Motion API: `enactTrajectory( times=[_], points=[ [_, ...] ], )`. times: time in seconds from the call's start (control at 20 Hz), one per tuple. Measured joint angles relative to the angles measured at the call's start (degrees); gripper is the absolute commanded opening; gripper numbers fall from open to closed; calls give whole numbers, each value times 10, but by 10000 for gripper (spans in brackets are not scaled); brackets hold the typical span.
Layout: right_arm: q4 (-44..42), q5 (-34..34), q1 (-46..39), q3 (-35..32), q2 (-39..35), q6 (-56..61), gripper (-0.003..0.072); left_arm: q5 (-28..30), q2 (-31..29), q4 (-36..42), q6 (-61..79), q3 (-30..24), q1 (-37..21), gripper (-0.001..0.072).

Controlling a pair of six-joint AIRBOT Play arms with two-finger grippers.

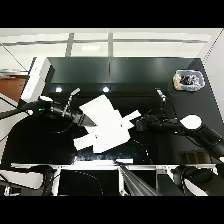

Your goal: Fold the box and place the chain.

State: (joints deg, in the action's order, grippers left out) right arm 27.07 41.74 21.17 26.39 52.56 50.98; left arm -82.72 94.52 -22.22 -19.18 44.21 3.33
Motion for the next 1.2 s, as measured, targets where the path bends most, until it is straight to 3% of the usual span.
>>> enactTrajectory(
  times=[0.1, 0.25, 0.3, 0.35, 0.45, 0.5, 0.55, 0.6, 0.85, 1.05, 1.2],
  points=[
    [0, 0, 0, 0, 0, 1, 41, 9, 2, 0, 16, 0, 8, 469],
    [0, 0, 0, 0, 0, 2, 41, 12, 2, -16, 28, 0, 13, 216],
    [0, 0, 0, 0, 0, 2, 41, 12, 2, -23, 31, 0, 14, 91],
    [0, 0, 0, 0, 0, 2, 41, 10, 2, -30, 32, 0, 14, 31],
    [2, 3, 0, 0, 0, 2, 50, -6, 2, -35, 36, 2, 15, 30],
    [5, 9, 0, 0, 0, 5, 230, -13, 2, -39, 36, 4, 16, 29],
    [11, 15, -1, 0, 0, 9, 533, -24, 3, -41, 38, 7, 16, 27],
    [19, 22, -6, 0, 0, 15, 704, -31, 2, -40, 38, 11, 16, 26],
    [110, 126, -100, 43, -1, 38, 705, -31, -26, -62, 38, 35, 37, 24],
    [221, 229, -199, 116, -1, 37, 704, 57, -116, -129, 45, 45, 106, 29],
    [327, 254, -238, 149, -1, 34, 705, 151, -167, -213, 68, 47, 168, 30]
  ],
)
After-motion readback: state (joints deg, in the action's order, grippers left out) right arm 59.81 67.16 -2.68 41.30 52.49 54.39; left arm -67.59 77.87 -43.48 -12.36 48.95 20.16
